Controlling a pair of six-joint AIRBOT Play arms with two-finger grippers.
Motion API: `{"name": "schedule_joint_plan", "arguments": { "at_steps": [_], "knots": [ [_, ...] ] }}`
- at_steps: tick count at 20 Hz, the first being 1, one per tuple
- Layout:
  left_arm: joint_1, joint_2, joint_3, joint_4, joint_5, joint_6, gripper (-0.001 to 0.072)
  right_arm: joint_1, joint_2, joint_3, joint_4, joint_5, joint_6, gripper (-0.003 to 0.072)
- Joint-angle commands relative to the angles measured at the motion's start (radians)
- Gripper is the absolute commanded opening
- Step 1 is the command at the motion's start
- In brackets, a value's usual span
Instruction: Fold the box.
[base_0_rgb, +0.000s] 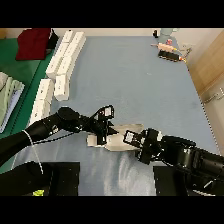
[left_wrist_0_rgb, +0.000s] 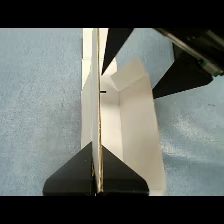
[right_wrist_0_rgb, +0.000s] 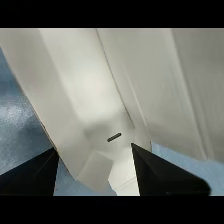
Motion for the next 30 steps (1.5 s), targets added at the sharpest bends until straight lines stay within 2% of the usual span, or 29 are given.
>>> {"name": "schedule_joint_plan", "arguments": {
  "at_steps": [1, 15, 19, 21, 24, 27, 30],
  "knots": [
    [0.000, 0.000, 0.000, 0.000, 0.000, 0.000, 0.0016, 0.000, 0.001, 0.026, -0.043, 0.046, 0.106, 0.0716],
    [0.000, 0.000, 0.000, 0.000, 0.000, 0.000, 0.0016, 0.000, 0.002, 0.048, -0.100, 0.077, 0.140, 0.0716],
    [0.000, 0.000, 0.000, 0.000, 0.000, 0.000, 0.0016, -0.036, 0.002, 0.043, -0.061, 0.043, 0.064, 0.0717],
    [0.000, 0.000, 0.000, 0.000, 0.000, 0.000, 0.0016, -0.126, 0.002, 0.042, 0.082, 0.000, -0.120, 0.0718],
    [0.000, 0.000, 0.000, 0.000, 0.000, 0.000, 0.0016, -0.330, -0.001, 0.042, 0.452, -0.025, -0.579, 0.0718],
    [0.000, 0.000, 0.000, 0.000, 0.000, 0.000, 0.0016, -0.527, -0.035, 0.042, 0.787, 0.028, -0.978, 0.0718],
    [0.000, 0.000, 0.000, 0.000, 0.000, 0.000, 0.0016, -0.649, -0.116, 0.042, 0.989, 0.111, -1.236, 0.0718]
  ]
}}
